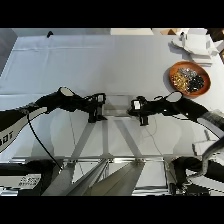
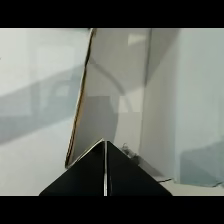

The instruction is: Fold the box and place the chain.

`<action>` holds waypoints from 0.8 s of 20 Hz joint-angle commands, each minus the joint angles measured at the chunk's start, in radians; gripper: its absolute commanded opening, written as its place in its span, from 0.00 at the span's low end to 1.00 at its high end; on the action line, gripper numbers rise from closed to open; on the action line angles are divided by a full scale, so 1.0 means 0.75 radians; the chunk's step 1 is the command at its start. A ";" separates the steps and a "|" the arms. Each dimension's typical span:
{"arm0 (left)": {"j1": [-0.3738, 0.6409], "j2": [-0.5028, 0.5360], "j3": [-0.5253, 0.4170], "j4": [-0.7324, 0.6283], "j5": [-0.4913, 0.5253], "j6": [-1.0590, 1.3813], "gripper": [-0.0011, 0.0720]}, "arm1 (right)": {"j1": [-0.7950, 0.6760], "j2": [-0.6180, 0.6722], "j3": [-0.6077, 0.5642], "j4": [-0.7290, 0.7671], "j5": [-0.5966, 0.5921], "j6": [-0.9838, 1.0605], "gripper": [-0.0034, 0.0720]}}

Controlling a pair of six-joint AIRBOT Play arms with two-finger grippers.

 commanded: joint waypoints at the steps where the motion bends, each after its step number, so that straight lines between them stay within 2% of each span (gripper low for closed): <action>1: -0.001 -0.001 -0.001 0.000 0.001 0.002 0.32 | 0.001 0.072 0.002 0.141 -0.006 -0.001 0.06; 5: -0.001 -0.001 -0.001 0.001 0.001 0.002 0.32 | -0.003 0.192 0.002 0.148 -0.006 0.048 0.06; 7: -0.001 -0.001 -0.001 0.001 0.001 0.002 0.32 | -0.004 0.249 0.002 0.140 -0.065 0.175 0.06; 10: -0.001 -0.001 -0.001 0.001 0.001 0.002 0.32 | -0.077 0.338 0.002 0.110 -0.243 0.616 0.06; 12: -0.001 -0.001 -0.001 0.001 0.001 0.002 0.32 | -0.185 0.386 0.001 -0.014 -0.317 0.953 0.06; 14: -0.001 -0.001 -0.001 0.001 0.001 0.002 0.32 | -0.345 0.396 0.001 -0.248 -0.274 1.412 0.06; 16: -0.001 -0.001 -0.001 0.001 0.001 0.002 0.32 | -0.480 0.380 0.001 -0.466 -0.152 1.730 0.05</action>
